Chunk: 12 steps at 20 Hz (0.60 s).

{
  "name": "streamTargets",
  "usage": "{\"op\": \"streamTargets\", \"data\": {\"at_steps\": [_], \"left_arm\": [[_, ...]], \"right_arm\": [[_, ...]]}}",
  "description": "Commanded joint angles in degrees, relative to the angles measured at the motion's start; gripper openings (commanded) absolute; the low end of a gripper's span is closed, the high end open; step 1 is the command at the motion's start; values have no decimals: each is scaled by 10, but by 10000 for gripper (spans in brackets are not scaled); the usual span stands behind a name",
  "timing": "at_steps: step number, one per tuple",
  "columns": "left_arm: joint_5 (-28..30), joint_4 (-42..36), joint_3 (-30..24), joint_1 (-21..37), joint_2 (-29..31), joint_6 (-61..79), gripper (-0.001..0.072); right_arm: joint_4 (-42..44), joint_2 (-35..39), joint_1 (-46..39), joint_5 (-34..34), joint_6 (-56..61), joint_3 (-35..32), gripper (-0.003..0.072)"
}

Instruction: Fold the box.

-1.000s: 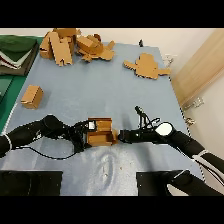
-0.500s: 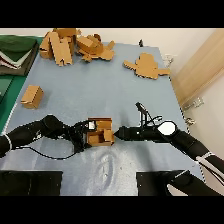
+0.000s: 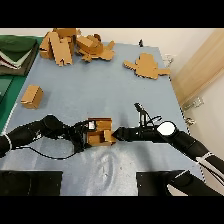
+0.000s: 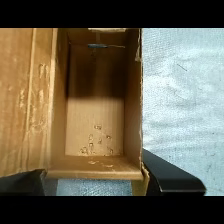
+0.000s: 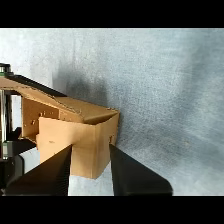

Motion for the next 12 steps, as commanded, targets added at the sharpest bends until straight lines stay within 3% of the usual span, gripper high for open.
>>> {"op": "streamTargets", "data": {"at_steps": [1, 5, 7, 12], "left_arm": [[0, -1, 0, 0, 0, 0, 419], [0, -1, 0, 0, 0, 0, 418], [0, -1, 0, 0, 0, 0, 418], [0, -1, 0, 0, 0, 0, 419]], "right_arm": [[0, 0, 1, 0, -2, 1, 448], [-16, -12, 18, -6, 21, 18, 448], [-63, -37, 46, -5, 66, 40, 449], [-282, -101, 127, 33, 271, 137, 444]]}}
